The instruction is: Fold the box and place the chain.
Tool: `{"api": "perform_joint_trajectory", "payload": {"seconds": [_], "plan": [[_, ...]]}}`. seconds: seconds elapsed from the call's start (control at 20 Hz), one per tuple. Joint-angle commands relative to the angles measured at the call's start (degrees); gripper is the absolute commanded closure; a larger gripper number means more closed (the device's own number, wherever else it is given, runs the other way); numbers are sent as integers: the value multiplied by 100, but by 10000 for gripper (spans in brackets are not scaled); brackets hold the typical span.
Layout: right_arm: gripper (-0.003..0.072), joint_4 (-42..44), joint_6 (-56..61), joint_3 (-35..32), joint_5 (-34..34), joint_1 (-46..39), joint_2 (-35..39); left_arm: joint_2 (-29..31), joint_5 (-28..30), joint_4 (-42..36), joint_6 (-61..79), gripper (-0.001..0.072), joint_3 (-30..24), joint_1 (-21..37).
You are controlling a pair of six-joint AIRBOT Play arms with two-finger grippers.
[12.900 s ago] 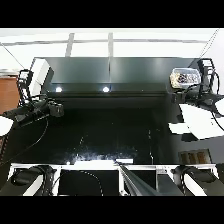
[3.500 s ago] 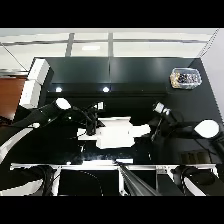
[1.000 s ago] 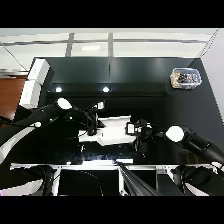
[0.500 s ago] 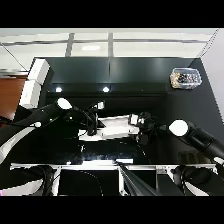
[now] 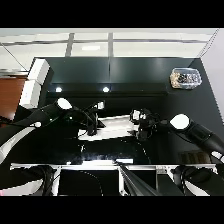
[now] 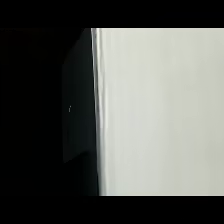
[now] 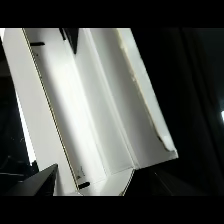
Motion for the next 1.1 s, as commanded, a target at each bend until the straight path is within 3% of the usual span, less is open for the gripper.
{"api": "perform_joint_trajectory", "payload": {"seconds": [0.0,0.55,0.8,1.05], "plan": [[48,297,-168,4,33,-142,-44,2,-2,0,4,683,-2,0],[49,754,-927,2,772,-160,-647,2,-2,0,2,682,-2,0],[49,236,-1047,2,778,-160,-896,2,-4,-2,2,682,-2,0],[49,236,-1333,2,739,-149,-1054,2,-4,0,2,683,-2,0]]}}
